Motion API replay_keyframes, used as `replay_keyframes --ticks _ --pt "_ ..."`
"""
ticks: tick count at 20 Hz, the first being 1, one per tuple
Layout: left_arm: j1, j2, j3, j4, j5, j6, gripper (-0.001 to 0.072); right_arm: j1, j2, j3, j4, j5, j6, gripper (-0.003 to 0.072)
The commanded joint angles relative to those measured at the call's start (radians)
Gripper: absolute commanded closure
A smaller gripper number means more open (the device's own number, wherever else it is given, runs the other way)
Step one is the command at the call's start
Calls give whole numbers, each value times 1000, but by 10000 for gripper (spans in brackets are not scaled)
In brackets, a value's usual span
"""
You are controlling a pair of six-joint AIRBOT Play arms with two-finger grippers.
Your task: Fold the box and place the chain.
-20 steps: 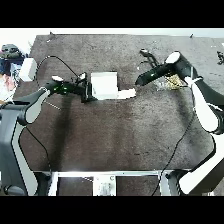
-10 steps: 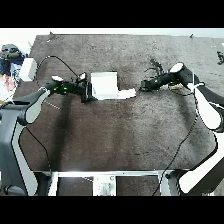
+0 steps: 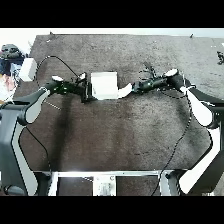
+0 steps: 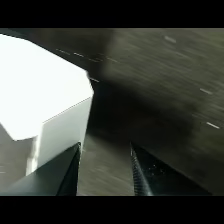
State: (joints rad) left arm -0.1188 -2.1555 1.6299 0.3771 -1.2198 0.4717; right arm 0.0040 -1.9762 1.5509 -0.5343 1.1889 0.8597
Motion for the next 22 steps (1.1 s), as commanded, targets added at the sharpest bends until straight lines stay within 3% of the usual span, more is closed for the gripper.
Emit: replay_keyframes --ticks 1,4,8,9,22 --pt "0 0 0 0 0 0 492 31 -4 6 105 29 -36 317" --pt "0 0 0 0 0 0 492 84 -4 57 69 29 7 316" --pt "0 0 0 0 0 0 492 144 -4 153 -132 0 167 312" --pt "0 0 0 0 0 0 492 158 -4 174 -177 0 193 196" --pt "0 0 0 0 -3 0 492 319 -5 236 -591 -116 531 194"
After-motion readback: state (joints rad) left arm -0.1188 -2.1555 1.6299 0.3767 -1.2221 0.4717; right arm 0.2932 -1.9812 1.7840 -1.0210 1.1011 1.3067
